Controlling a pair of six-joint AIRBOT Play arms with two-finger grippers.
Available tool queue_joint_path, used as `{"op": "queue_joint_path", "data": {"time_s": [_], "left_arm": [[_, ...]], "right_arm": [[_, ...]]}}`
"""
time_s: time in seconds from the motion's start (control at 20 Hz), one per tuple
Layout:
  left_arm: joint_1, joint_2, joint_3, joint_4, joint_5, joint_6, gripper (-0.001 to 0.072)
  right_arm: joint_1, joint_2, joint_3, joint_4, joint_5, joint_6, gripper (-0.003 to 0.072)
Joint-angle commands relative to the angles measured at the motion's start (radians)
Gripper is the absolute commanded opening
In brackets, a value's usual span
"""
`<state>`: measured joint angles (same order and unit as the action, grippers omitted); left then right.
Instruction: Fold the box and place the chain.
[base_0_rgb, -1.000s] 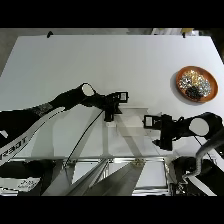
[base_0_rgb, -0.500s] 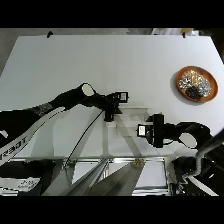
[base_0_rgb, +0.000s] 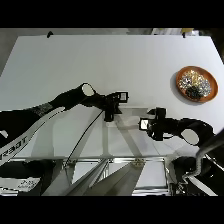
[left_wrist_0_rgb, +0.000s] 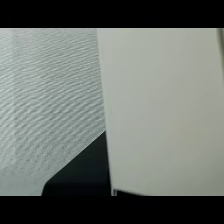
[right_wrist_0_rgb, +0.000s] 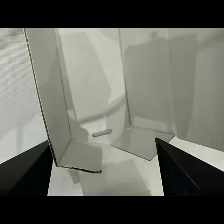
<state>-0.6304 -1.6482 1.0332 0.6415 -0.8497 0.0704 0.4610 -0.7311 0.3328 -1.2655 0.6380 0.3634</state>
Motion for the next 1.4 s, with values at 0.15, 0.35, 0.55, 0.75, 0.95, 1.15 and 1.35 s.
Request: {"op": "queue_joint_path", "data": {"time_s": [0.15, 0.35, 0.55, 0.75, 0.95, 1.15, 1.35], "left_arm": [[-0.001, 0.000, 0.000, 0.000, 0.000, 0.000, 0.0009], [-0.001, 0.000, 0.000, 0.000, 0.001, 0.000, 0.0009], [-0.001, 0.000, 0.000, 0.000, 0.000, 0.000, 0.0009], [-0.001, 0.000, 0.000, 0.000, 0.000, 0.000, 0.0009], [-0.001, 0.000, 0.000, 0.000, 0.000, 0.000, 0.0009], [-0.001, 0.000, 0.000, 0.000, 0.000, 0.000, 0.0009], [-0.001, 0.000, 0.000, 0.000, 0.000, 0.000, 0.0009]], "right_arm": [[-0.126, -0.020, 0.006, 0.222, 0.017, -0.229, 0.0683], [-0.188, -0.021, 0.006, 0.290, 0.028, -0.296, 0.0683], [-0.253, -0.075, 0.006, 0.451, 0.067, -0.441, 0.0684], [-0.325, -0.174, 0.018, 0.548, 0.111, -0.556, 0.0684], [-0.388, -0.262, 0.087, 0.548, 0.173, -0.569, 0.0684], [-0.394, -0.325, 0.122, 0.536, 0.227, -0.579, 0.0684], [-0.403, -0.223, 0.122, 0.477, 0.217, -0.570, 0.0679]]}}
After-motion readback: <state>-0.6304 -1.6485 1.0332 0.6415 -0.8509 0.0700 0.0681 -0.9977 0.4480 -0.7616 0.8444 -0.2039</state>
